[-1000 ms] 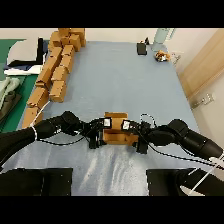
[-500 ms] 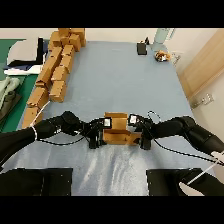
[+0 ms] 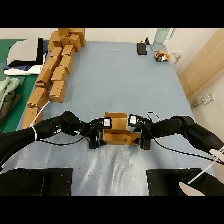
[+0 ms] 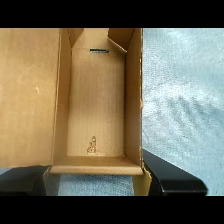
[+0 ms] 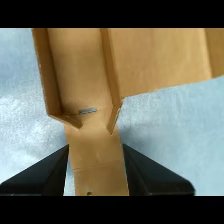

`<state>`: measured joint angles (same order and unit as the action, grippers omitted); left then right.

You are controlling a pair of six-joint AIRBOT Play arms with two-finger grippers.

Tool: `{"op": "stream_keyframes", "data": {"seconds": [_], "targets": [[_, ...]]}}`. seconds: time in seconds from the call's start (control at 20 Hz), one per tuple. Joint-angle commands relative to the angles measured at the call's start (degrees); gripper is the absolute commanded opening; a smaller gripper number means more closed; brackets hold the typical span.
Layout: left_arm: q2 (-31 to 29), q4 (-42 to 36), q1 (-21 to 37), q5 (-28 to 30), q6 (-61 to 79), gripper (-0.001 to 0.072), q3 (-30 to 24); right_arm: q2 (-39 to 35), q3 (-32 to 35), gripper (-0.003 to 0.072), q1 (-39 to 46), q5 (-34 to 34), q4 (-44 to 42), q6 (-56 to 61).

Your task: Fold the box.

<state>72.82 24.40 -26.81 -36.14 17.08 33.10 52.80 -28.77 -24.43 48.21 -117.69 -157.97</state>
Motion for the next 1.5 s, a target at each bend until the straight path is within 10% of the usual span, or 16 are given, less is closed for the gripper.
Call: {"op": "stream_keyframes", "data": {"seconds": [0.0, 0.25, 0.35, 0.4, 0.8, 0.9, 1.35, 1.45], "targets": [[0.0, 0.02, 0.02, 0.02, 0.02, 0.0527, 0.0, 1.64, -0.07, 0.0509, -0.5, -4.63, -4.61, -5.73], [0.0, 0.02, 0.0, 0.0, 0.02, 0.0527, 0.0, 2.73, -0.07, 0.0466, -2.08, -4.66, -7.72, -7.13], [0.0, 0.02, 0.0, 0.0, 0.02, 0.0527, 0.0, 2.78, -0.07, 0.0173, -3.34, -4.28, -7.72, -7.13], [0.0, 0.02, 0.0, 0.0, 0.02, 0.0527, 0.02, 2.91, -0.07, 0.0159, -3.89, -4.79, -7.74, -7.21], [0.0, 0.02, 0.0, 0.0, 0.02, 0.0527, 0.0, 5.44, -0.07, 0.019, -7.48, -8.74, -8.81, -8.59], [0.0, 0.0, 0.0, 0.02, 0.02, 0.0527, 0.0, 6.05, -0.07, 0.0534, -7.48, -8.74, -9.03, -8.59], [0.0, 0.02, 0.0, 0.02, 0.02, 0.0527, 0.0, 5.97, -0.09, 0.052, -7.48, -8.37, -8.76, -7.54], [0.0, 0.0, 0.0, 0.02, 0.02, 0.0527, 0.0, 4.07, -1.11, 0.028, -7.45, -3.93, -5.6, 1.05]]}}
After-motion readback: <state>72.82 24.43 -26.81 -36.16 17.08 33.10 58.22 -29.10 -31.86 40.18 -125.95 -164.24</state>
